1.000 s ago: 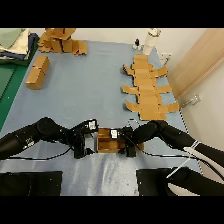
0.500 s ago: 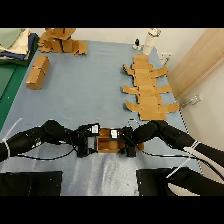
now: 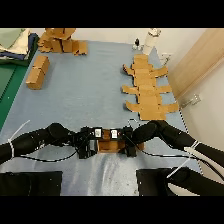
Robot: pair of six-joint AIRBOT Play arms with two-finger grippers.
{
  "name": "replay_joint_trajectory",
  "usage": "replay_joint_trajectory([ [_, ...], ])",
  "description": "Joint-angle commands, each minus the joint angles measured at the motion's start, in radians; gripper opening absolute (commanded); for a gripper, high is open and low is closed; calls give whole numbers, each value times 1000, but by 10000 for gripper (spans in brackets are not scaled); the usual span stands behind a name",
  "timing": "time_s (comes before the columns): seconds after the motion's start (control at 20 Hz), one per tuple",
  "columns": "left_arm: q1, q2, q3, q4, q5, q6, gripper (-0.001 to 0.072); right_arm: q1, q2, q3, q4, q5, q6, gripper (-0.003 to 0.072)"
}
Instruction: Fold the box.
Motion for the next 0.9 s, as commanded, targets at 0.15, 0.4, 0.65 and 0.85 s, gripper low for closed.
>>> replay_joint_trajectory([
  [0.15,32,29,-1,6,6,-7,700,0,0,0,3,2,1,501],
  [0.4,42,37,-14,7,-37,-32,700,0,0,0,3,2,1,500],
  [0.65,42,37,-24,44,-60,-23,700,0,0,0,3,2,1,500],
  [0.85,39,37,-24,42,-93,29,699,0,0,0,3,2,1,501],
])
